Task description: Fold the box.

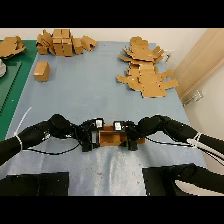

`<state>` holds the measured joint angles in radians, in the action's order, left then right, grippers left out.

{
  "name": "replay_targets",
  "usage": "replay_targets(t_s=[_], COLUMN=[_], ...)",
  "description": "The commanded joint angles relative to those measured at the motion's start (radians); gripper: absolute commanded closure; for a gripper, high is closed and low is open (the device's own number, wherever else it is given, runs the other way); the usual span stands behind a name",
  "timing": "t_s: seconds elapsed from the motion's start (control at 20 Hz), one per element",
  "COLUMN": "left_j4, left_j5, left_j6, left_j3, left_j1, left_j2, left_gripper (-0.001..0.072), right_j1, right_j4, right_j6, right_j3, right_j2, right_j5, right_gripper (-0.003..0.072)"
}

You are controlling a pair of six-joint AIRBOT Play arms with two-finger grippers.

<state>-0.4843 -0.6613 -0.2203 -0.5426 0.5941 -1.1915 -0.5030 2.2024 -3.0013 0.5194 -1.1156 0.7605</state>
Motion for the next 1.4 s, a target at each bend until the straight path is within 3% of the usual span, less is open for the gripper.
replay_targets(t_s=[0.0, 0.5, 0.55, 0.65, 1.35], left_j4=[0.014, 0.017, 0.016, 0.013, 0.014], left_j5=[0.001, 0.034, 0.034, 0.034, 0.034], left_j6=[0.000, 0.001, 0.004, 0.003, 0.003], left_j3=[-0.001, -0.030, -0.030, -0.030, -0.030], left_j1=[0.023, 0.055, 0.054, 0.053, 0.053], left_j2=[0.000, -0.043, -0.043, -0.043, -0.043], left_gripper=[0.0015, 0.0018, 0.0045, 0.0348, 0.0354], right_j1=[0.000, 0.000, 0.000, 0.000, 0.000], right_j4=[0.000, 0.000, 0.000, 0.001, 0.000], right_j6=[0.000, 0.000, 0.000, 0.000, 0.000], right_j3=[0.000, 0.000, 0.000, 0.000, 0.000], right_j2=[-0.001, -0.001, -0.001, -0.001, -0.001], right_j5=[0.000, 0.000, 0.001, 0.000, 0.000], right_gripper=[0.0182, 0.0183, 0.0183, 0.0183, 0.0182])
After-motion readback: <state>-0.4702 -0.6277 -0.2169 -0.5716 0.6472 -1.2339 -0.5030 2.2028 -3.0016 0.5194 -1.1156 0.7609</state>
